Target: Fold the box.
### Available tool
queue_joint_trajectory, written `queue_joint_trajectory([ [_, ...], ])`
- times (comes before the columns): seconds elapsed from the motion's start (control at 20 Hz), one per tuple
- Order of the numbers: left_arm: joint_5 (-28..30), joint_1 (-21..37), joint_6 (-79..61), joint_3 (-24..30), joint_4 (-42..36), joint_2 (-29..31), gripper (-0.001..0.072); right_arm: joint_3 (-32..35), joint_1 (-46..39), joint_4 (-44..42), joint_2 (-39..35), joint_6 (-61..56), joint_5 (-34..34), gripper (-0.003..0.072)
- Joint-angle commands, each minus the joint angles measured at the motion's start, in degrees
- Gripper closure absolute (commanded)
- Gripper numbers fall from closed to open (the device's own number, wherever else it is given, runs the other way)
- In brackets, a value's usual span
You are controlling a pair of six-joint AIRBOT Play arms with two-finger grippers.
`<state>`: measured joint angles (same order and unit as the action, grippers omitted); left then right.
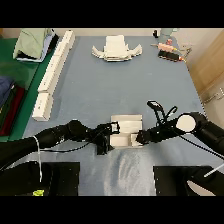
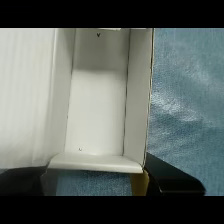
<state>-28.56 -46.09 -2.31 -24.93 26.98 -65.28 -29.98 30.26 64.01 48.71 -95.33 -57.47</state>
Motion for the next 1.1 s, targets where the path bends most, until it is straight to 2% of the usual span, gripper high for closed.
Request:
queue_joint_trajectory([
  [0.0, 0.02, 0.00, 0.00, -0.07, 0.00, 0.02, 0.0288, -2.27, 6.54, 11.10, 3.67, -13.25, 1.84, 0.0290],
  [0.1, 0.02, 0.00, 0.00, -0.07, 0.00, 0.02, 0.0288, -5.29, 10.86, 20.39, 5.44, -23.32, -0.15, 0.0294],
  [0.2, 0.02, 0.00, 0.00, -0.07, 0.00, 0.02, 0.0288, -8.20, 13.88, 25.24, 7.45, -30.12, -3.85, 0.0294],
  [0.35, 0.02, 0.00, 0.00, -0.07, 0.00, 0.02, 0.0288, -10.62, 17.27, 27.39, 11.32, -36.96, -7.85, 0.0320],
  [0.55, 0.02, 0.00, 0.00, -0.07, 0.00, 0.02, 0.0288, -13.16, 21.84, 28.79, 16.46, -45.46, -8.48, 0.0323],
  [0.75, 0.02, 0.00, 0.00, -0.07, 0.00, 0.02, 0.0288, -15.19, 22.97, 30.12, 20.46, -50.40, -9.62, 0.0325],
  [0.9, 0.02, 0.00, 0.00, -0.07, 0.00, 0.02, 0.0288, -15.67, 22.97, 31.19, 21.49, -52.46, -9.66, 0.0393],
  [0.95, 0.02, 0.00, 0.00, -0.07, 0.00, 0.02, 0.0288, -15.67, 22.97, 31.21, 21.59, -52.87, -9.92, 0.0394],
  [1.05, 0.00, 0.00, 0.00, -0.07, 0.00, 0.02, 0.0288, -15.67, 22.97, 31.41, 21.70, -53.37, -10.73, 0.0538],
])
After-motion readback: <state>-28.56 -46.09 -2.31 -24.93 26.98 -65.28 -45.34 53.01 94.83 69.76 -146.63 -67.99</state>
